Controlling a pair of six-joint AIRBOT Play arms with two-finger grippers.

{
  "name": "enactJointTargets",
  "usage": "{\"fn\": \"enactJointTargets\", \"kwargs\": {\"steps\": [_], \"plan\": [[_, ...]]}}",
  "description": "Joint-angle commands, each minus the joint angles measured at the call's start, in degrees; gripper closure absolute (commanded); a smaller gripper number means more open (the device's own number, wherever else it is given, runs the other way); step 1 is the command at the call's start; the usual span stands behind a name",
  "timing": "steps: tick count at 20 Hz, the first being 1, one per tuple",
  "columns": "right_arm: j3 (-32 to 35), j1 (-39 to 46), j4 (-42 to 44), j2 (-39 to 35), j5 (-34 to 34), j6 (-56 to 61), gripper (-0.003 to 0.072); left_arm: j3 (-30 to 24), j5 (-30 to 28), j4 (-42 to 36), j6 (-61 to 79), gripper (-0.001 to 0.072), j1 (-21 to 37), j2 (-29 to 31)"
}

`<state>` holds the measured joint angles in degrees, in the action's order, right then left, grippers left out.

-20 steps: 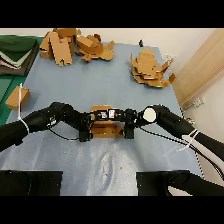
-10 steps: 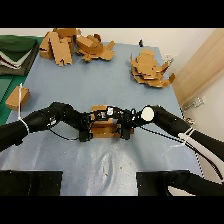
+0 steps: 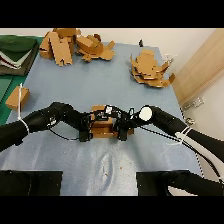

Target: Fold the box.

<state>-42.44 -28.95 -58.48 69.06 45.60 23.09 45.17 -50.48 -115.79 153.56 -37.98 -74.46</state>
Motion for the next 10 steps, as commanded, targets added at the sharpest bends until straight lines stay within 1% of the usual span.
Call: {"fn": "enactJointTargets", "kwargs": {"steps": [1, 5, 6, 7, 10], "plan": [[0.02, -1.20, 3.13, 0.04, 0.24, 0.04, 0.0665, 0.02, -0.02, 0.00, 0.00, 0.0535, -0.04, 0.04], [0.02, -1.75, 3.39, 0.11, -1.07, 0.04, 0.0658, 0.02, 0.00, 0.00, 0.00, 0.0535, -0.04, 0.04], [0.02, -1.75, 3.43, 0.33, -1.09, 0.04, 0.0623, 0.02, 0.00, 0.00, 0.00, 0.0535, -0.04, 0.04], [0.02, -1.75, 3.45, 0.74, -1.03, 0.09, 0.0617, 0.02, -0.02, 0.00, 0.00, 0.0535, -0.04, 0.04], [0.02, -1.75, 3.45, 2.12, -0.83, 2.78, 0.0617, 0.02, -0.04, 0.00, 0.00, 0.0535, -0.04, 0.04]]}}
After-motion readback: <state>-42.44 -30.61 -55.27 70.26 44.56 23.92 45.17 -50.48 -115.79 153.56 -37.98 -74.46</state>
